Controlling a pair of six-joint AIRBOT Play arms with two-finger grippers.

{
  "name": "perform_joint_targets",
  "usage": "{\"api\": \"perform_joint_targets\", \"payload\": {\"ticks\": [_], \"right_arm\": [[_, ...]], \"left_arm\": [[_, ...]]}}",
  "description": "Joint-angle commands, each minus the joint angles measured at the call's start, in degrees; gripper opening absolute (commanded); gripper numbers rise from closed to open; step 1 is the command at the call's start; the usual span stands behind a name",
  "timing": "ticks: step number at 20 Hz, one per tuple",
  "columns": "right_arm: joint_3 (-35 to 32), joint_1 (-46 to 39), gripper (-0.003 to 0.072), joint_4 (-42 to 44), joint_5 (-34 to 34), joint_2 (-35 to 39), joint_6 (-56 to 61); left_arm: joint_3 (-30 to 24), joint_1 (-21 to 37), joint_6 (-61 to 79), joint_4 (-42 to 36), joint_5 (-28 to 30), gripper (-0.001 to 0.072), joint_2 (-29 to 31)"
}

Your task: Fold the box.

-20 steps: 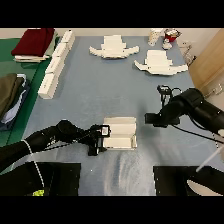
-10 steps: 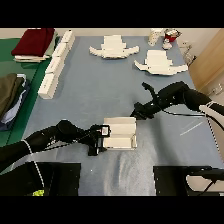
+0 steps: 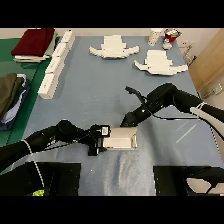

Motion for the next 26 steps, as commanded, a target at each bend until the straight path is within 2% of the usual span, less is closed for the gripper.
{"api": "perform_joint_targets", "payload": {"ticks": [1,4,7,12,19,21,23,24,25,26], "right_arm": [[0.04,4.68,0.0003,-3.1,-0.31,2.4,-2.32],[-0.15,8.04,0.0003,-6.99,0.76,4.74,-2.58],[-1.86,11.54,0.0002,-11.26,5.31,8.13,-2.56],[-9.14,17.77,0.0003,-15.19,21.18,17.29,-3.58],[-23.78,29.64,0.0003,-19.63,49.11,31.26,-3.61],[-25.38,32.35,0.0003,-22.58,53.13,32.15,-3.61],[-25.35,33.22,0.0009,-27.32,53.13,32.11,-3.63],[-25.33,33.22,0.0039,-29.24,53.11,32.13,-3.63],[-25.27,33.22,0.0241,-30.71,53.09,32.2,-3.72],[-25.05,33.29,0.0404,-31.17,52.72,32.2,-5.03]], "left_arm": [[0.02,0.02,0.02,0.02,0.02,0.054,-0.02],[0.02,0.02,0.02,0.02,-0.04,0.054,-0.02],[0.02,0.02,0.02,0.02,-0.04,0.054,-0.02],[0.02,0.02,0.0,0.0,-0.02,0.054,-0.02],[0.02,0.02,0.02,0.02,-0.04,0.054,-0.02],[0.02,0.02,0.02,0.02,-0.04,0.054,-0.02],[0.02,0.02,0.02,0.02,-0.02,0.054,-0.02],[0.02,0.02,0.02,0.02,-0.02,0.054,-0.02],[0.02,0.02,0.02,0.02,-0.02,0.054,-0.02],[0.02,0.02,0.02,0.02,-0.04,0.054,-0.02]]}}
